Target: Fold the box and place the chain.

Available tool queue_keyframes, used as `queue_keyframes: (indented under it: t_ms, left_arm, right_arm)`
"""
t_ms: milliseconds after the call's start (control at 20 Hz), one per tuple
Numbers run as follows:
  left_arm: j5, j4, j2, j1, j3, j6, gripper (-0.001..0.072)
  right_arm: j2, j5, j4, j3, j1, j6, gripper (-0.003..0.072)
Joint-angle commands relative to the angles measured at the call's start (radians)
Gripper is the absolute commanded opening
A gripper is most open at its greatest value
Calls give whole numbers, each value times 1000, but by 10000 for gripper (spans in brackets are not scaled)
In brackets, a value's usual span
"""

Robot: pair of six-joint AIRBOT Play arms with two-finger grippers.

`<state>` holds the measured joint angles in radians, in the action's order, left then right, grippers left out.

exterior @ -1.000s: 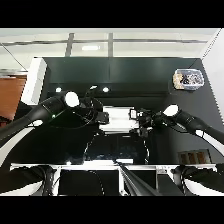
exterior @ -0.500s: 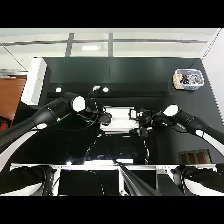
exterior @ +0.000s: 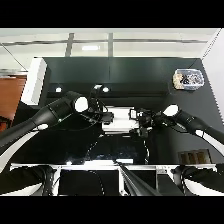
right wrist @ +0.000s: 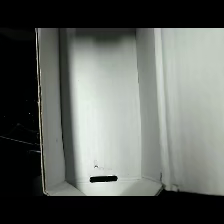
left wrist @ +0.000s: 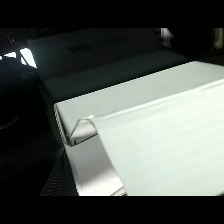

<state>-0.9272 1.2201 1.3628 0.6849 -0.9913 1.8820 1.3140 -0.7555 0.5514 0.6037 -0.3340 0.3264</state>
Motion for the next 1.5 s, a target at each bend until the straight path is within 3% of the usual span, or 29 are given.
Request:
queue_keyframes:
  t_ms: [0,200,450,650,950,1050,1150,1450]
  left_arm:
    - [-21,-1,0,3,-8,11,484]
    - [-21,18,1,22,-8,31,485]
    - [-23,185,5,71,-8,204,484]
    - [-32,196,65,98,-40,221,484]
    - [-172,328,132,109,-104,358,484]
    - [-182,333,132,111,-108,401,475]
    - [-183,329,135,111,-108,433,414]
    - [-175,320,141,135,-126,489,413]
  right_arm:
    - [1,0,0,0,0,0,396]
    - [1,0,0,0,0,0,396]
    - [1,0,0,0,0,0,396]
    - [1,0,0,0,0,0,395]
    - [1,0,0,0,0,0,396]
    - [1,0,0,0,0,0,396]
    - [1,0,0,0,0,0,396]
    - [1,0,0,0,0,0,395]
